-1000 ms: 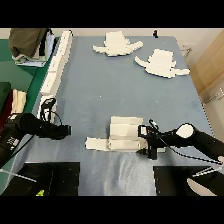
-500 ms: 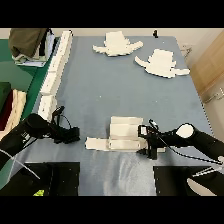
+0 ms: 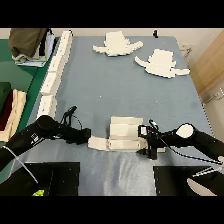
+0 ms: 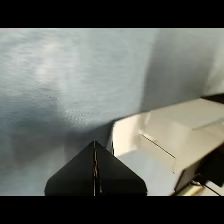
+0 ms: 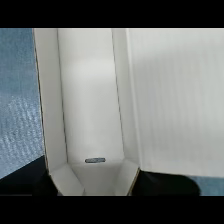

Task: Fold the box.

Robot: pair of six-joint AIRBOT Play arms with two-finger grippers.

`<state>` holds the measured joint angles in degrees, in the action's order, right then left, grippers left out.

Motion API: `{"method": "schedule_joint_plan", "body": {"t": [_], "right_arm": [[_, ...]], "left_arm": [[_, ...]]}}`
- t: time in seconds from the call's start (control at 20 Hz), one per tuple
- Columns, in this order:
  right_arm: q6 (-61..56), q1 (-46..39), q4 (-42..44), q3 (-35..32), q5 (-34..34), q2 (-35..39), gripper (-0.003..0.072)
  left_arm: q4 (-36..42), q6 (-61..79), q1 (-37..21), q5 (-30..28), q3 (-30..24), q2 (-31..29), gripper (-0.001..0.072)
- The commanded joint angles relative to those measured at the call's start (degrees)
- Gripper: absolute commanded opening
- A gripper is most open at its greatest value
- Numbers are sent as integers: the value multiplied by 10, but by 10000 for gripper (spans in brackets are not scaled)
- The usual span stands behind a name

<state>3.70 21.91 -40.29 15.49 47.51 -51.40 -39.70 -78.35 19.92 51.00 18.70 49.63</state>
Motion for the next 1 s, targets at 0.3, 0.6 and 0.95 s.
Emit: {"method": "schedule_joint_plan", "body": {"t": [0.3,0.6,0.95], "right_arm": [[-1,0,0,0,0,0,506],[-1,0,0,0,0,0,507],[-1,0,0,0,0,0,507]], "left_arm": [[105,25,39,14,12,-84,20],[148,38,122,-90,12,-63,614],[166,40,180,-125,12,17,615]]}}
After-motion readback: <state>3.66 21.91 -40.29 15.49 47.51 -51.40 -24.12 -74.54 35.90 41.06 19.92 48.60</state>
